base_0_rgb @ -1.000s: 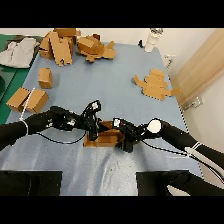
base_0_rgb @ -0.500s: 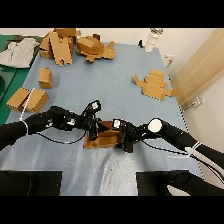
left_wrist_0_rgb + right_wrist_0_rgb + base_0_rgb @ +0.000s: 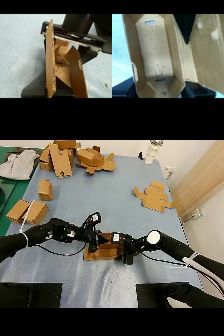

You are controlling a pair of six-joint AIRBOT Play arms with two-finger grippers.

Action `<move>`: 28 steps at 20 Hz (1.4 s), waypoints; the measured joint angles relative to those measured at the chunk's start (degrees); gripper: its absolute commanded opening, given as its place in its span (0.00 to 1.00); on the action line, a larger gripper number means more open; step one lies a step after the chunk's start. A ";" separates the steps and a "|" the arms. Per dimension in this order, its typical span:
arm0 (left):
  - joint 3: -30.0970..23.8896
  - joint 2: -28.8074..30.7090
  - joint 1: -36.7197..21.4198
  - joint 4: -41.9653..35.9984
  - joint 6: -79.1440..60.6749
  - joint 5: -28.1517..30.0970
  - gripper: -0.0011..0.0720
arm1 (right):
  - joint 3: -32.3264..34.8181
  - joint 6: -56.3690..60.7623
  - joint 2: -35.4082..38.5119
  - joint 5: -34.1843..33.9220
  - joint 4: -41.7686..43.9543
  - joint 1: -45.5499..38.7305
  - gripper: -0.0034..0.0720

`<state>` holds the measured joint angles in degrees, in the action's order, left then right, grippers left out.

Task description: Fold the box.

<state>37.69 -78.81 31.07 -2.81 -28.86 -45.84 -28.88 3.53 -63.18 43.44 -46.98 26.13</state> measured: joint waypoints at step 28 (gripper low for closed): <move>-0.02 14.10 -5.62 24.00 25.05 4.17 0.57 | -0.07 -0.17 -0.61 -0.39 -3.17 0.07 0.71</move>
<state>37.67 -64.71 25.45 21.19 -3.81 -41.67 -28.95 3.36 -63.79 43.05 -50.15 26.20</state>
